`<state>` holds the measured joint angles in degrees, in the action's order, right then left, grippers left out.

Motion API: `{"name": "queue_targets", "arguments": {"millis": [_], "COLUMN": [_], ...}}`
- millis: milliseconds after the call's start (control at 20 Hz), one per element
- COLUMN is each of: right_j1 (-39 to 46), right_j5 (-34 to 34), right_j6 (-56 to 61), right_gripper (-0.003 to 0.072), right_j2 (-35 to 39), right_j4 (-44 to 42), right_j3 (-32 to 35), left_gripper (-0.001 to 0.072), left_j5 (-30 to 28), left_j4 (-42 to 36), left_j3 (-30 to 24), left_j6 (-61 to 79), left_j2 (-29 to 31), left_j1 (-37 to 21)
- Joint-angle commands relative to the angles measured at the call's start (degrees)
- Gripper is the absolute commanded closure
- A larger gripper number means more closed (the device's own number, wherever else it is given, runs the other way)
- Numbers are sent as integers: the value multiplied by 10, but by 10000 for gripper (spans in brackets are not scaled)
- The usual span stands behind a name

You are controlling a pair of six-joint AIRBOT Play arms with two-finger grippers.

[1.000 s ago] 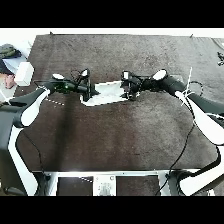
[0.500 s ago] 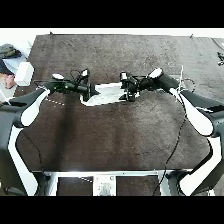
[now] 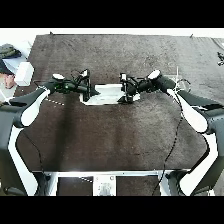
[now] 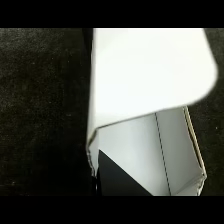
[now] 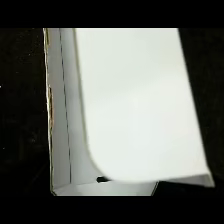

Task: Fold the box and place the chain.

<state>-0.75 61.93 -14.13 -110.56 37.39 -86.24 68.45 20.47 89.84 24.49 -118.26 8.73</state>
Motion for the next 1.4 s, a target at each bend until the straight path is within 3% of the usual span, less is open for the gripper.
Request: {"name": "queue_targets", "arguments": {"millis": [0, 800, 900, 1350], "right_j1": [13, -5, -5, -5], "right_j5": [16, 11, 10, -1], "right_j6": [4, -26, -26, -28], "right_gripper": [91, 100, 151, 151], "right_j2": [-12, -31, -31, -31], "right_j4": [-29, -30, -30, -15], "right_j3": [-1, -1, -1, -1], "left_gripper": [698, 697, 698, 698], "left_j5": [0, 0, 0, 0], "left_j4": [0, 0, 0, 0], "left_j3": [0, 0, 0, 0], "left_j6": [0, 0, 0, 0], "left_j2": [0, 0, 0, 0], "left_j1": [0, 0, 0, 0]}}
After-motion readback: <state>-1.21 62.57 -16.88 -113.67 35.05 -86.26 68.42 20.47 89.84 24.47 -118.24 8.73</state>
